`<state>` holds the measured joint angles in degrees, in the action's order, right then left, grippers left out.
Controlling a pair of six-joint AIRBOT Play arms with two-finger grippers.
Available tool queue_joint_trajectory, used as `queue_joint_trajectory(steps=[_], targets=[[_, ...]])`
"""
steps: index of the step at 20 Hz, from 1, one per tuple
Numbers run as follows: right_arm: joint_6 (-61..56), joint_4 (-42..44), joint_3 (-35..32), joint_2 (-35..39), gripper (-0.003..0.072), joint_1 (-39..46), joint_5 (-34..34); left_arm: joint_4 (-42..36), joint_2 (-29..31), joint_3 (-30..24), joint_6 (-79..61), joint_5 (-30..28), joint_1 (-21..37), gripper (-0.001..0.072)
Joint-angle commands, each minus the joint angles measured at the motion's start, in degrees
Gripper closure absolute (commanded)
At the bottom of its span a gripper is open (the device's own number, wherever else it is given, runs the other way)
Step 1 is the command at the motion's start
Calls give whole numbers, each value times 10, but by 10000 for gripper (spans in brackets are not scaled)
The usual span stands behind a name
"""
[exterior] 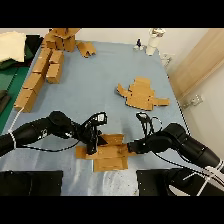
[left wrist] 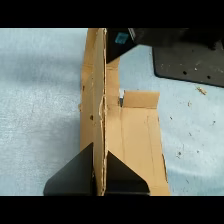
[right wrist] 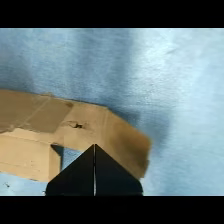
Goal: Fold the box.
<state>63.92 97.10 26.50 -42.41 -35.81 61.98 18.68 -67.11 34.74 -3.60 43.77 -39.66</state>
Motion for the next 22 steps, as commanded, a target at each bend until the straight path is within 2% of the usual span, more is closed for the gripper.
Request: queue_joint_trajectory(steps=[1,22], targets=[[-16,-36,0,22,686,0,21,16,9,1,2,13,1,695],[-16,-41,0,24,686,0,19,24,4,1,7,-21,2,694]])
